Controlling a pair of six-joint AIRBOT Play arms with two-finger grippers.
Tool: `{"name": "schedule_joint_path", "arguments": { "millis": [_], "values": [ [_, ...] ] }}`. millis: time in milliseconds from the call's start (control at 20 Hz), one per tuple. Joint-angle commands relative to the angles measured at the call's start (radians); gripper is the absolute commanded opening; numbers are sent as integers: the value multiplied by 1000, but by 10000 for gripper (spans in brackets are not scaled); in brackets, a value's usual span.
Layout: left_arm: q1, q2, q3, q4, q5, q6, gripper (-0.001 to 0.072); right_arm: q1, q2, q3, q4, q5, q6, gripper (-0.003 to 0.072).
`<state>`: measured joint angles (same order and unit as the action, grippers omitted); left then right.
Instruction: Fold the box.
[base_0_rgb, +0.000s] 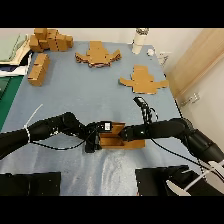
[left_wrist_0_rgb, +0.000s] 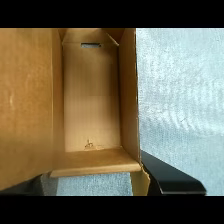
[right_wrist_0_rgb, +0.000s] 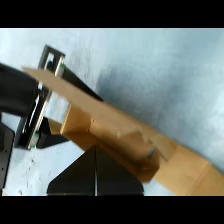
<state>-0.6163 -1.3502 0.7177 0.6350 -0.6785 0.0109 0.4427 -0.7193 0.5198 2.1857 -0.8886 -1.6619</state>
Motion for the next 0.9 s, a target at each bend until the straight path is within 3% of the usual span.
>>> {"name": "schedule_joint_path", "arguments": {
  "millis": [0, 250, 550, 850],
  "values": [
    [0, -1, 0, 1, -2, 0, 420, 0, -127, 73, -9, 105, -34, 1],
    [0, -1, 0, 1, -2, 0, 420, 1, -268, 106, -31, 128, -51, 1],
    [0, -1, 0, 1, -2, 0, 420, 2, -279, 101, -35, 124, -79, 1],
    [0, -1, 0, 1, -2, 0, 420, 2, -279, 21, -35, 129, -79, 2]
  ]
}}
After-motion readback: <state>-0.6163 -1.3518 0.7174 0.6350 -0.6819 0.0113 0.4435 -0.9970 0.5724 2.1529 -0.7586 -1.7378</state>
